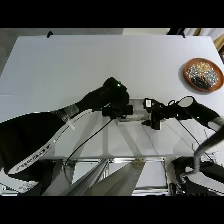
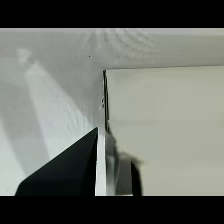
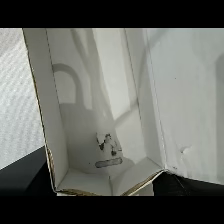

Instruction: Fold the box and place the chain.

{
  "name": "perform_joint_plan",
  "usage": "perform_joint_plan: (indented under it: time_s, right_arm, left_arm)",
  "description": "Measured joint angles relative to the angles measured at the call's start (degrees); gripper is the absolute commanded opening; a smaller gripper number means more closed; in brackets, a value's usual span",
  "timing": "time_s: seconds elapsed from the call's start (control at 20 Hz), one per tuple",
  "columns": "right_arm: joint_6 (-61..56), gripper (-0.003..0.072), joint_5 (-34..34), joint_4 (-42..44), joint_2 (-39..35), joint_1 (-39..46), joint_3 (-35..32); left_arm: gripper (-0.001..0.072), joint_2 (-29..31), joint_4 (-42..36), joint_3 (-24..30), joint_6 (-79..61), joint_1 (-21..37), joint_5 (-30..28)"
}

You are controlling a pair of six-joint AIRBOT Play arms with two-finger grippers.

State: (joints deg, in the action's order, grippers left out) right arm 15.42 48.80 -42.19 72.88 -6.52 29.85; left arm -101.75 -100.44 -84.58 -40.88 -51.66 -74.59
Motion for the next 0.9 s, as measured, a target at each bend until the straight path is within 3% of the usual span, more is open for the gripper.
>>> perform_joint_plan:
  time_s: [0.3,0.4,0.6,0.75,0.9]
  right_arm:
    - [0.0,0.0292,0.0,0.0,0.0,0.0,0.0]
    - [0.0,0.0292,0.0,0.0,0.0,0.0,0.0]
    - [0.1,0.0292,0.0,0.0,0.0,0.0,0.0]
    - [0.2,0.0292,0.0,-0.1,0.0,0.0,0.0]
    - [0.2,0.0292,0.0,-0.2,0.0,0.0,0.0]
  left_arm:
    - [0.0199,-1.9,0.0,-0.2,0.0,-1.1,0.0]
    - [0.0141,-2.3,0.0,-0.2,0.2,-1.4,0.1]
    - [0.0128,-2.7,0.3,-0.2,0.4,-1.6,0.3]
    - [0.0007,-2.8,0.6,-0.2,0.4,-1.7,-0.1]
    - [0.0006,-2.8,0.7,-0.2,0.4,-1.9,0.0]
